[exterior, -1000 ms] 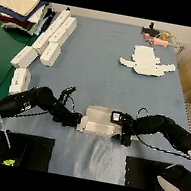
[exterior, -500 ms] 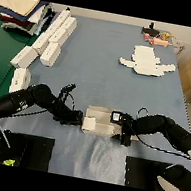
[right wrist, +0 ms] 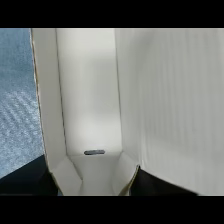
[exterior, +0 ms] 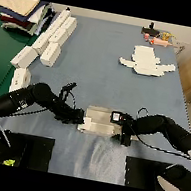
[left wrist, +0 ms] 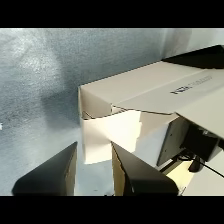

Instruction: Fold the box.

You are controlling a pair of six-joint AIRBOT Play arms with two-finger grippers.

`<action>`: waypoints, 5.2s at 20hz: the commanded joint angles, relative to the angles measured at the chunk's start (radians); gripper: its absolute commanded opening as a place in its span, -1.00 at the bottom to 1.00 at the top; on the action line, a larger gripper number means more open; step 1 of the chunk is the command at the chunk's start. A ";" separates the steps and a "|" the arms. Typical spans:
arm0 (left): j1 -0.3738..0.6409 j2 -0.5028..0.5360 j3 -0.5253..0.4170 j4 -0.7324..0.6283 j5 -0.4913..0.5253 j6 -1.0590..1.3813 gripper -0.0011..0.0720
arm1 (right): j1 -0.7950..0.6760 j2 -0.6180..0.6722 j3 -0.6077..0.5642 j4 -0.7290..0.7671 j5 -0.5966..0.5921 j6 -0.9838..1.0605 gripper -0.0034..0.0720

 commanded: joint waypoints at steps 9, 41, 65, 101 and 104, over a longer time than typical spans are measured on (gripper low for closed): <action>-0.073 -0.039 0.003 -0.021 0.104 0.027 -0.05 | 0.000 0.000 0.000 0.000 0.000 0.000 0.41; -0.574 -0.582 0.628 0.820 -0.440 -0.898 -0.82 | 0.000 0.000 0.000 0.000 0.000 0.000 0.41; -0.542 -0.519 0.730 0.764 -0.596 -0.803 0.65 | 0.000 0.000 0.000 0.000 0.000 0.000 0.41; -0.028 0.008 -0.145 -0.077 0.195 1.622 0.93 | 0.000 0.000 0.000 0.000 0.000 0.000 0.41; -0.030 -0.082 -0.132 -0.169 0.259 1.733 0.93 | 0.000 0.000 0.000 0.000 0.000 0.000 0.41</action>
